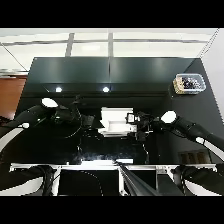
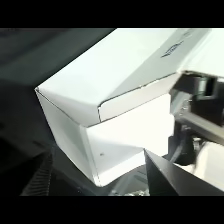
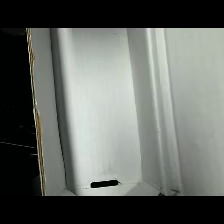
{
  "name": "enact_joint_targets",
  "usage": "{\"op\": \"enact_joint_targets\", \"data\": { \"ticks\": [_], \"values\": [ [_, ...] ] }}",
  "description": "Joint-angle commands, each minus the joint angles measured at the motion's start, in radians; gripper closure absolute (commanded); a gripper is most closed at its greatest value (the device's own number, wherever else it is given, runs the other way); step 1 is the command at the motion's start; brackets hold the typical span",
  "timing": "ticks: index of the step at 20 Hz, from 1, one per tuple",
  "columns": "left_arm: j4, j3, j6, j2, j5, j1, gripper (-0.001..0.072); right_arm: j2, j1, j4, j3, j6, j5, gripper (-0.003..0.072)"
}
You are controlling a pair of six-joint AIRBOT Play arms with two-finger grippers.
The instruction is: Fold the box and place the chain.
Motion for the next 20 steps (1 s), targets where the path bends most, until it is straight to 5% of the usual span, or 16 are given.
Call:
{"op": "enact_joint_targets", "data": {
  "ticks": [1,10,14,16,20],
  "values": [
    [0.113,0.053,-0.188,0.006,0.129,-0.107,0.0081,0.0,0.0,0.0,0.0,0.0,0.0,0.0274],
    [0.575,0.233,-0.75,0.006,0.09,-0.305,0.0085,0.0,0.0,0.001,0.0,0.0,-0.001,0.0275],
    [0.614,0.249,-0.831,0.006,0.058,-0.322,0.0091,0.0,0.0,0.001,0.0,0.0,-0.001,0.0275],
    [0.614,0.249,-0.852,0.006,0.055,-0.322,0.0217,0.0,0.0,0.001,0.0,0.0,-0.001,0.0275],
    [0.618,0.25,-0.901,0.005,0.056,-0.341,0.0225,0.0,0.0,0.001,0.0,0.0,-0.001,0.0275]
  ]
}}
